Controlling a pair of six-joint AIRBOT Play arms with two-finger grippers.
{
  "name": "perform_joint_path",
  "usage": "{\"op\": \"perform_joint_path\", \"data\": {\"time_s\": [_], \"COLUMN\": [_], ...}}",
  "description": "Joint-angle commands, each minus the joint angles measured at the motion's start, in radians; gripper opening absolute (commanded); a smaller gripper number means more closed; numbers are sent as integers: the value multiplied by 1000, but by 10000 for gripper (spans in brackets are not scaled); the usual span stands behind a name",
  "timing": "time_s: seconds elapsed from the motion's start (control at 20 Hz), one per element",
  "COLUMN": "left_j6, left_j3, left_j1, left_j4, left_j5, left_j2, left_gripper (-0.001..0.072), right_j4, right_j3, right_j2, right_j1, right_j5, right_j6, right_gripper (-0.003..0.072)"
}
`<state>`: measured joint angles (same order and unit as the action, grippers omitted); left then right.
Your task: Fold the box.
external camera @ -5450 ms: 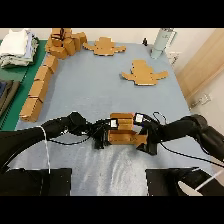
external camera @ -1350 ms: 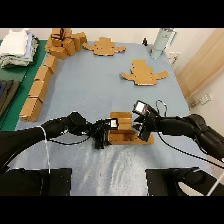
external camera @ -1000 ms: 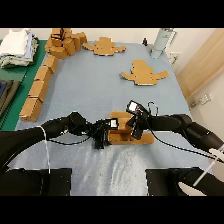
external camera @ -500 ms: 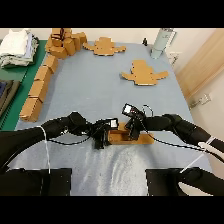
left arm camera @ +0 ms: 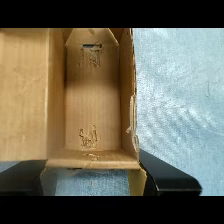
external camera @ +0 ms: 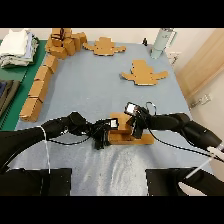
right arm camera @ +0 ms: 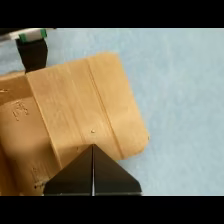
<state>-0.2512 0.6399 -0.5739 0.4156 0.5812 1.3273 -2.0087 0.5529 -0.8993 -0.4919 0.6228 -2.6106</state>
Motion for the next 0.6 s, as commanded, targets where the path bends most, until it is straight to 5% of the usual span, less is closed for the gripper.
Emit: {"op": "perform_joint_path", "data": {"time_s": [0.0, 0.05, 0.25, 0.55], "left_j6": [-2, -2, -2, -2], "left_j3": [1, 1, 1, 1], "left_j1": [1, 1, 1, 1], "left_j4": [0, 0, 0, 0], "left_j5": [-2, -2, -2, -2], "left_j2": [0, 0, 0, 0], "left_gripper": [489, 490, 490, 490], "right_j4": [134, 182, 290, 183], "right_j3": [2, 1, -43, -118], "right_j2": [115, 136, 170, 114], "right_j1": [0, 0, 0, -1], "right_j5": [181, 248, 337, 214], "right_j6": [129, 177, 192, -4], "right_gripper": [112, 261, 507, 521]}}
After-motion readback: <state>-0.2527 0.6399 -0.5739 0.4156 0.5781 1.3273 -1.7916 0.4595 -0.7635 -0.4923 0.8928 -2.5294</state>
